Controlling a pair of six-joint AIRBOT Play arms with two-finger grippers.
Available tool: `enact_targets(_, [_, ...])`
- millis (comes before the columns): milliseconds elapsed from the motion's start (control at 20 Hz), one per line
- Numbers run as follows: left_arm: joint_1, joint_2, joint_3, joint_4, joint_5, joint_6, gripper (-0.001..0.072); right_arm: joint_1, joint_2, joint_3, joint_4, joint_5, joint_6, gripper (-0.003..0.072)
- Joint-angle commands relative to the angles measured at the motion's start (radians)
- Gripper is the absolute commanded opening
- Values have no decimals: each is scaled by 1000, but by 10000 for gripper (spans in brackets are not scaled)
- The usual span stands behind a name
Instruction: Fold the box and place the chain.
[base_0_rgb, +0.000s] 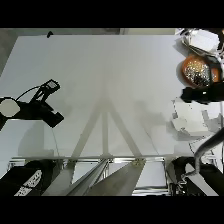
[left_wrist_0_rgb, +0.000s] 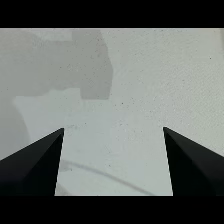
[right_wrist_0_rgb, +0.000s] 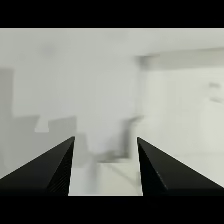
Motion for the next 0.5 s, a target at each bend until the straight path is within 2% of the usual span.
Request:
enact_targets(0, [1, 1, 0, 0, 0, 0, 690, -255, -25, 25, -165, 44, -184, 495])
enact_targets(100, [1, 1, 0, 0, 0, 0, 690, -297, -76, 26, -335, 48, -203, 602])
enact_targets(150, [1, 1, 0, 0, 0, 0, 690, -309, -112, 26, -388, 52, -203, 702])
enact_targets(300, [1, 1, 0, 0, 0, 0, 690, -307, -240, 26, -421, 60, -225, 698])
enact_targets(450, [1, 1, 0, 0, 0, 0, 690, -307, -322, 26, -488, 17, -159, 688])
